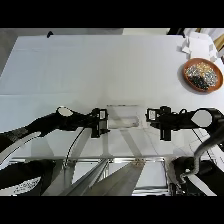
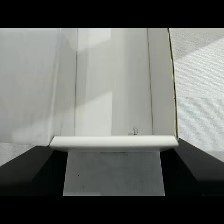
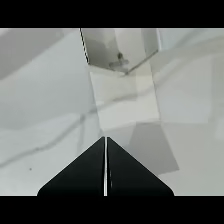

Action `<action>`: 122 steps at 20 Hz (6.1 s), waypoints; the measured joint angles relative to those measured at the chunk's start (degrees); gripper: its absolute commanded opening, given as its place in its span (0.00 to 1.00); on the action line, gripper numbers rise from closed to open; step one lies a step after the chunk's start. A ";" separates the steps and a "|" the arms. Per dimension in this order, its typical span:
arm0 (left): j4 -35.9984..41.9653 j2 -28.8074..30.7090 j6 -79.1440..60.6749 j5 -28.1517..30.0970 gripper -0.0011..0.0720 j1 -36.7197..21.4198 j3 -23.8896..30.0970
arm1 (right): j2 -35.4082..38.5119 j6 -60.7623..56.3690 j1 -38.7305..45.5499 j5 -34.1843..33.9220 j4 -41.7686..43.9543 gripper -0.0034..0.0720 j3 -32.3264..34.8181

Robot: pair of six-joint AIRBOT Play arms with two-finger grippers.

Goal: Fold the box and place the chain.

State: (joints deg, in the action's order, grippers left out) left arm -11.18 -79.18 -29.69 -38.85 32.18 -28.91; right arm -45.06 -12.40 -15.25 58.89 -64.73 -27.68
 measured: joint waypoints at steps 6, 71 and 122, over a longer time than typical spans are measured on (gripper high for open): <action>0.00 0.00 0.00 -0.15 0.38 0.00 -0.02 | -1.05 7.93 0.00 -2.49 -2.19 0.28 0.00; 0.00 0.00 0.00 -0.44 0.38 0.00 -0.02 | 2.10 -39.45 7.91 -5.25 7.17 0.06 -0.44; 0.00 0.00 0.00 -0.42 0.38 0.00 -0.02 | -12.74 -54.10 -1.01 -6.14 17.57 0.60 -1.29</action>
State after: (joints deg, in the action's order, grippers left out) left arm -11.18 -79.18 -29.69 -39.27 32.18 -28.93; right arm -57.80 -66.50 -16.25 52.75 -47.16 -28.97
